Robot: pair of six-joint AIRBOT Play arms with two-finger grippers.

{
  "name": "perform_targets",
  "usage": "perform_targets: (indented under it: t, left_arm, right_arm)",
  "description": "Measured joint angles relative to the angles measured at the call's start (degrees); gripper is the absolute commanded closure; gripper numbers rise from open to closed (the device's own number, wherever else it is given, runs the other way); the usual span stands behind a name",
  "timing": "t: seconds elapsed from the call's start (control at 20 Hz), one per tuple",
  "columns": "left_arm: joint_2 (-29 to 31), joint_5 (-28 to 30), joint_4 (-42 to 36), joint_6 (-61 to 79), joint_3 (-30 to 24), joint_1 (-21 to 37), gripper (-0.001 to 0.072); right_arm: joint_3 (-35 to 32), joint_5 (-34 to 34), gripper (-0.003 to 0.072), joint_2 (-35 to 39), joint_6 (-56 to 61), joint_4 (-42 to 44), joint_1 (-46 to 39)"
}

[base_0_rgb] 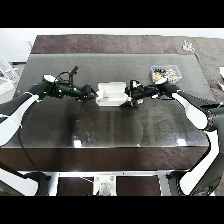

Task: Fold the box and place the chain.

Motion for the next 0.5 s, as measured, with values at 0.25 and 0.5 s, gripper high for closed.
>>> perform_targets:
  t: [0.25, 0.5]
  left_arm:
    - [-0.17, 0.39, -0.85, -0.02, 0.0, -0.52, 0.0379]
    - [-0.17, 0.68, -1.4, -3.41, 0.0, -1.75, 0.038]
  right_arm:
    - [0.0, 0.0, 0.0096, 0.0, 0.0, 0.0, 0.0]
    - [0.0, 0.0, 0.0095, 0.0, 0.0, 0.0, 0.0]
